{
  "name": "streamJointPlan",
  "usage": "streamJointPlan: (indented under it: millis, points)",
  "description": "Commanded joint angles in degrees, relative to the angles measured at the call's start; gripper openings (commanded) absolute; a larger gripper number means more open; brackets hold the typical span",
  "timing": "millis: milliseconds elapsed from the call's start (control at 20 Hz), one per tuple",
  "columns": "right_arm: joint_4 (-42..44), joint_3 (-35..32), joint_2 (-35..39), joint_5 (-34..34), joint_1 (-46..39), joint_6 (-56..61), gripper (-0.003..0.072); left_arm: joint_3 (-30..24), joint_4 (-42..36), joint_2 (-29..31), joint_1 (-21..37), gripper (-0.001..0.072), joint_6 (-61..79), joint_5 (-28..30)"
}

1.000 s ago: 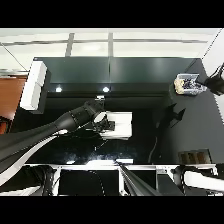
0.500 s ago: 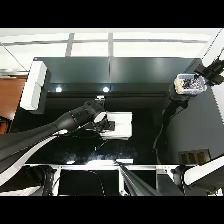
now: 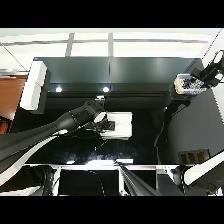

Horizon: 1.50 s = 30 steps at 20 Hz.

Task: Fold the box and place the chain.

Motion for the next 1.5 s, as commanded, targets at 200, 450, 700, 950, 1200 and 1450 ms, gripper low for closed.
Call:
streamJointPlan:
  millis: [200, 450, 700, 950, 1200, 1450]
  points:
    - [-1.7, 0.1, -0.5, 2.8, -0.1, -0.8, 0.0417, 0.0, 0.0, 0.0, 0.0, 0.0035, 0.0, -0.1]
    - [-0.9, 0.1, 0.2, 6.6, -0.1, -4.2, 0.0011, 0.0, 0.0, 0.0, 0.0, 0.0035, 0.0, -0.1]
    - [-1.2, 0.1, 8.9, 3.8, -0.1, -9.5, 0.0009, 0.0, 0.0, 0.0, 0.0, 0.0035, 0.0, 0.0]
    - [2.6, 0.1, 22.1, -0.7, -0.1, -12.2, 0.0009, 0.0, 0.0, 0.0, 0.0, 0.0035, 0.0, 0.0]
    - [4.9, 0.1, 32.7, -4.6, -0.1, -12.9, 0.0008, 0.0, 0.0, 0.0, 0.0, 0.0036, 0.0, -0.2]
    - [7.1, 1.6, 37.5, -8.3, -0.2, -14.1, 0.0008, 0.0, 0.0, 0.0, 0.0, 0.0035, 0.0, -0.2]
